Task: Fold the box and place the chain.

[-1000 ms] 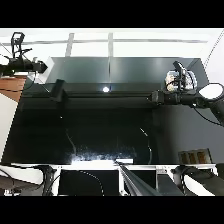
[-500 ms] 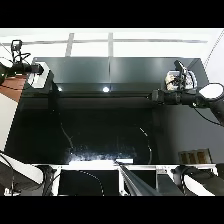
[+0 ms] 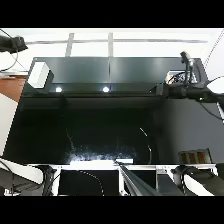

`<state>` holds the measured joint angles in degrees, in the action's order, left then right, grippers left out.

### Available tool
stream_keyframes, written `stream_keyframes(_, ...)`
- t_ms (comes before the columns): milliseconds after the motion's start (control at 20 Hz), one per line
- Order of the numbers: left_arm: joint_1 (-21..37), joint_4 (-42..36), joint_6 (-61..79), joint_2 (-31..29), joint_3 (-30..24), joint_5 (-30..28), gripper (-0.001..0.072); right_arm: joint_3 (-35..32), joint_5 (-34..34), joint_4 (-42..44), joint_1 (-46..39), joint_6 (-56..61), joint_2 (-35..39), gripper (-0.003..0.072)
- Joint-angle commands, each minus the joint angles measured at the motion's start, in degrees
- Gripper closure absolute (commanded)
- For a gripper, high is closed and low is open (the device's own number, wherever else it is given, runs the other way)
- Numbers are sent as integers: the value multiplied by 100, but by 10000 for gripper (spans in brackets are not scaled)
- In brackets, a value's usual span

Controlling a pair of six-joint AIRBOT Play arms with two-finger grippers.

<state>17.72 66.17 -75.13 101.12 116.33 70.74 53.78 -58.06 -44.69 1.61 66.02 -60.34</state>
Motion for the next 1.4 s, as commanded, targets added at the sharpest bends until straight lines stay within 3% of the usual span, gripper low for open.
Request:
stream_keyframes(0,-243,98,-761,-1023,-420,1329,683,769,-1121,-568,-450,26,293,653)
stream_keyframes(100,-688,348,-664,-2052,-1690,739,683,787,-1145,-1012,-693,348,758,653)
stream_keyframes(200,-1327,348,-564,-3333,-3534,-472,682,437,-708,-1388,-636,680,1316,653)
stream_keyframes(400,-2511,409,-566,-5827,-7659,-3093,682,-1320,538,-2098,-518,1099,2293,652)
stream_keyframes(500,-2527,367,-673,-6638,-8830,-3440,682,-1792,697,-2240,-518,1121,2334,652)
stream_keyframes(600,-2352,439,-743,-7027,-9132,-3104,682,-1878,713,-2315,-518,1117,2334,654)
stream_keyframes(750,-2100,848,-739,-7007,-8865,-2500,681,-1878,640,-2321,-518,1115,2337,655)
stream_keyframes(1000,-2096,857,-673,-6463,-8382,-2546,680,-1878,643,-2321,-518,1115,2337,655)
stream_keyframes(1350,-2098,643,-673,-5993,-8352,-2555,679,-1878,643,-2319,-518,1115,2337,655)
